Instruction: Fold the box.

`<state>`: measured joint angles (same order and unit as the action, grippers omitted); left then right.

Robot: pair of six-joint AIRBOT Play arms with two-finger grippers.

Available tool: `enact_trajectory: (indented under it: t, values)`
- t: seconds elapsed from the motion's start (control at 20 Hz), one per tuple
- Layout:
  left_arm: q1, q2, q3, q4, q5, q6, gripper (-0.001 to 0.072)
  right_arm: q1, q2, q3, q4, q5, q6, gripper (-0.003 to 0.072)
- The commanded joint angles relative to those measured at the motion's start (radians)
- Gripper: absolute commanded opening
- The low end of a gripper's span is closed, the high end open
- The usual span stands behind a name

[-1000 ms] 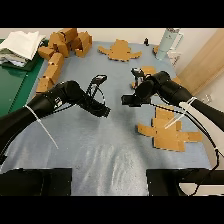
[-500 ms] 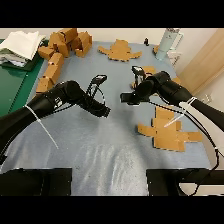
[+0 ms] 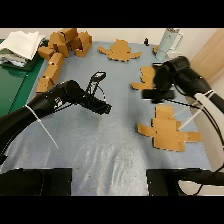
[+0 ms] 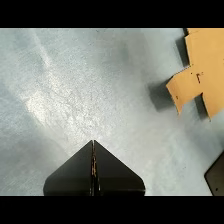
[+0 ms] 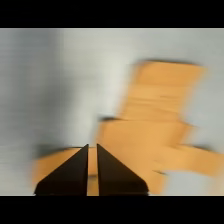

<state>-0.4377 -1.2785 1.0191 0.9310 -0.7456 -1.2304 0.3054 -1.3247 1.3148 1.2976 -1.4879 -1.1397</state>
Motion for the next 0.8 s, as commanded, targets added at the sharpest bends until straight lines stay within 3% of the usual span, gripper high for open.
enact_trajectory:
  t: [0.0, 0.05, 0.1, 0.2, 0.25, 0.3, 0.6, 0.75]
  values:
    - [0.001, -0.001, 0.001, -0.058, 0.006, 0.000, 0.0018, -0.217, 0.074, -0.048, -0.266, -0.212, -0.071, 0.0175]
    - [0.001, 0.000, 0.001, -0.093, 0.008, 0.000, 0.0018, -0.301, 0.092, -0.091, -0.235, -0.179, -0.073, 0.0389]
    - [0.001, -0.001, 0.001, -0.117, 0.008, 0.001, 0.0018, -0.378, 0.101, -0.132, -0.202, -0.153, -0.076, 0.0452]
    - [0.001, 0.000, 0.001, -0.160, 0.005, 0.000, 0.0030, -0.539, 0.101, -0.209, -0.105, -0.095, -0.146, 0.0484]
    - [0.001, 0.000, 0.001, -0.173, 0.000, 0.000, 0.0328, -0.616, 0.098, -0.244, -0.046, -0.049, -0.197, 0.0484]
    - [0.001, 0.000, 0.001, -0.177, -0.006, -0.001, 0.0709, -0.681, 0.089, -0.266, 0.000, -0.015, -0.246, 0.0484]
    - [0.001, 0.000, 0.001, -0.238, -0.051, -0.001, 0.0685, -0.993, -0.003, -0.285, 0.277, 0.058, -0.595, 0.0484]
    - [0.001, 0.000, 0.001, -0.244, -0.108, -0.001, 0.0686, -1.107, -0.064, -0.285, 0.436, 0.011, -0.694, 0.0483]
